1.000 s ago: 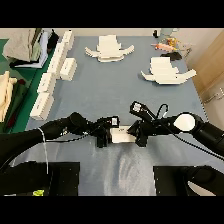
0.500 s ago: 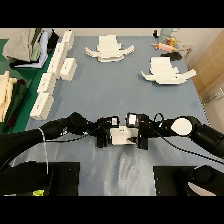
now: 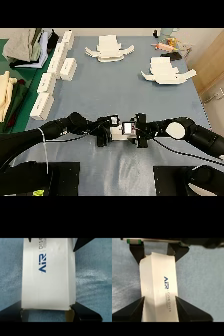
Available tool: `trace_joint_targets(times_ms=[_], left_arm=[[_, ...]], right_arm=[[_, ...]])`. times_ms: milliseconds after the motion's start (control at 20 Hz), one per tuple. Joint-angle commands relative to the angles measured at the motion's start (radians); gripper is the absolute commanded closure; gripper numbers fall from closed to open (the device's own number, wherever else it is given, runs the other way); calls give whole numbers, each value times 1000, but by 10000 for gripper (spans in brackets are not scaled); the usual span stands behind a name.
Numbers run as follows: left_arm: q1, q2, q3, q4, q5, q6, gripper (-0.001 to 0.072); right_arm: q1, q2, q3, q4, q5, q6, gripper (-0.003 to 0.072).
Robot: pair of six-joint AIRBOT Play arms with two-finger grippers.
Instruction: Fold the box.
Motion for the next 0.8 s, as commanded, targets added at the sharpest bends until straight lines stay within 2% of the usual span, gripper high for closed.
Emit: trace_joint_targets(times_ms=[0, 750], left_arm=[[0, 0, 0, 3, -8, 3, 190], [0, 0, 0, 3, -8, 4, 190]], right_arm=[[9, 0, 1, -39, -37, -11, 103], [45, 68, 1, -48, -98, -11, 104]])
